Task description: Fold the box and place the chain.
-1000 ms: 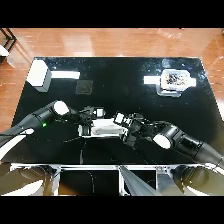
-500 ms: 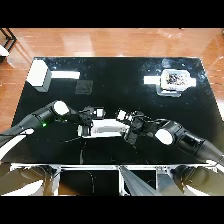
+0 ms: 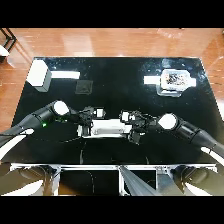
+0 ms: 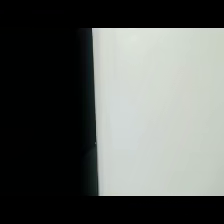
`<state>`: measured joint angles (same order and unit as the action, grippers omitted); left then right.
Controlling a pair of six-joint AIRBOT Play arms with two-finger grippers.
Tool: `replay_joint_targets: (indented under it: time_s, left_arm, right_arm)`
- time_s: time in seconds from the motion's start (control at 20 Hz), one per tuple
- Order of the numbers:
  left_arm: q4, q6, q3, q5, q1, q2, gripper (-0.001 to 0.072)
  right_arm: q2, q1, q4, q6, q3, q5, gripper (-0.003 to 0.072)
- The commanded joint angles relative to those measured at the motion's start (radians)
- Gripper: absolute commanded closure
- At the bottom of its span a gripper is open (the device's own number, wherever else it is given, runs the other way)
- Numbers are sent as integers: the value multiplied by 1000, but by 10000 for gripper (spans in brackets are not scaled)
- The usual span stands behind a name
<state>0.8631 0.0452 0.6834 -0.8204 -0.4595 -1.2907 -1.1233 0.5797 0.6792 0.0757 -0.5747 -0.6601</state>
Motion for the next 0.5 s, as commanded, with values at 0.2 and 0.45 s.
replay_joint_targets:
  time_s: [0.2,0.45]
  left_arm:
    - [0,-1,0,14,0,0,684]
    - [0,-17,0,15,0,0,684]
  right_arm:
    - [-80,-16,-160,-294,0,-42,-6]
    - [-134,-27,-180,-346,0,-58,-6]
